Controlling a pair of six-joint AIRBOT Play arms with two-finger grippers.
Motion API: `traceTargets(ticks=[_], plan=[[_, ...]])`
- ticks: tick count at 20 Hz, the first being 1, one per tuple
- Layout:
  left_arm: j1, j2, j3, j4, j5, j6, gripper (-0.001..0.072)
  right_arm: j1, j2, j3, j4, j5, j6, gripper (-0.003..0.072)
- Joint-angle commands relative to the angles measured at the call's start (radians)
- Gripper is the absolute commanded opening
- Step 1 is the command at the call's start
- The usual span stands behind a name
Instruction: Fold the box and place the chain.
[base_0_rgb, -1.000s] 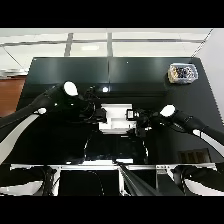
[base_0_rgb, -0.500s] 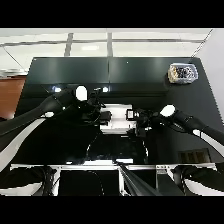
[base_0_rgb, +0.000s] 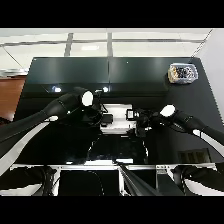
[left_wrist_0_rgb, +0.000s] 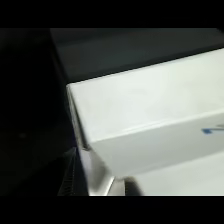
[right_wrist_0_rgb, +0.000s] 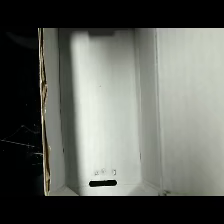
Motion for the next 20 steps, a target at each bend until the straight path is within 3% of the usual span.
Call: traceTargets(ticks=[1, 9, 12, 16, 17, 18, 19, 20], plan=[[-0.017, -0.003, 0.006, 0.105, -0.003, -0.099, 0.0348, 0.0, -0.001, 0.0, 0.0, 0.0, 0.0, 0.0126], [-0.044, -0.058, 0.05, 0.155, -0.028, -0.146, 0.0333, 0.0, -0.001, 0.0, 0.0, 0.0, 0.0, 0.0126], [-0.098, -0.092, 0.082, 0.262, -0.085, -0.23, 0.0332, 0.0, -0.001, 0.0, 0.0, 0.0, 0.0, 0.0126], [-0.126, -0.094, 0.105, 0.291, -0.039, -0.281, 0.0332, 0.0, 0.0, 0.0, 0.0, 0.0, 0.0, 0.0126], [-0.125, -0.094, 0.11, 0.285, -0.035, -0.282, 0.0312, 0.0, -0.001, 0.0, 0.0, 0.0, 0.0, 0.0126], [-0.124, -0.093, 0.113, 0.285, -0.034, -0.281, 0.0217, 0.0, -0.001, 0.0, 0.0, 0.0, 0.0, 0.0126], [-0.124, -0.094, 0.113, 0.276, -0.035, -0.281, 0.0217, 0.0, -0.001, 0.0, 0.0, 0.0, 0.0, 0.0126], [-0.124, -0.095, 0.113, 0.261, -0.034, -0.281, 0.0085, 0.0, -0.001, 0.0, 0.0, 0.0, 0.0, 0.0126]])
